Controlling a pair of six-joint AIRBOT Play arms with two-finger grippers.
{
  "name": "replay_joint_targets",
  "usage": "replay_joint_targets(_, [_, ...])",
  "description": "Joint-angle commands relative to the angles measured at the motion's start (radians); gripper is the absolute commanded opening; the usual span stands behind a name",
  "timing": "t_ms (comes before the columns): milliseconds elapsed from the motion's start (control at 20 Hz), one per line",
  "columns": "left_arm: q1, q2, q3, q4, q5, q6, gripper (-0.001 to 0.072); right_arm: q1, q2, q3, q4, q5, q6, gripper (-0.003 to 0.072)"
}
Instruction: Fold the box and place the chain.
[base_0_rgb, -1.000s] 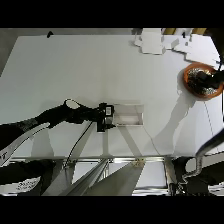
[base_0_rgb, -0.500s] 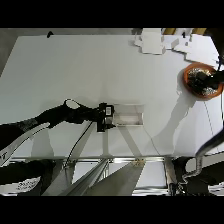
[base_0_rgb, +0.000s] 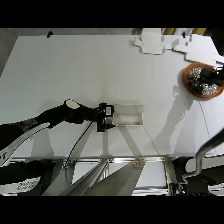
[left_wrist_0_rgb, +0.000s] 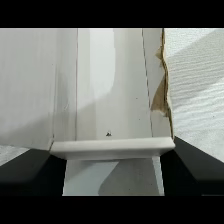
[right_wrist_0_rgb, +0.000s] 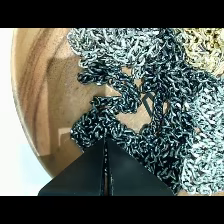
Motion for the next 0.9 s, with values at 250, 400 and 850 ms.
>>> replay_joint_targets(250, [0.000, 0.000, 0.000, 0.000, 0.000, 0.000, 0.0212, -0.001, -0.033, -0.001, -0.049, -0.064, 0.000, 0.0189])
replay_joint_targets(400, [0.000, 0.000, 0.000, 0.000, 0.000, 0.000, 0.0212, -0.001, -0.037, -0.001, -0.058, -0.101, 0.000, 0.0189])
replay_joint_targets(850, [0.000, 0.000, 0.000, 0.000, 0.000, 0.000, 0.0212, -0.001, -0.081, -0.001, -0.058, -0.112, 0.000, 0.0238])
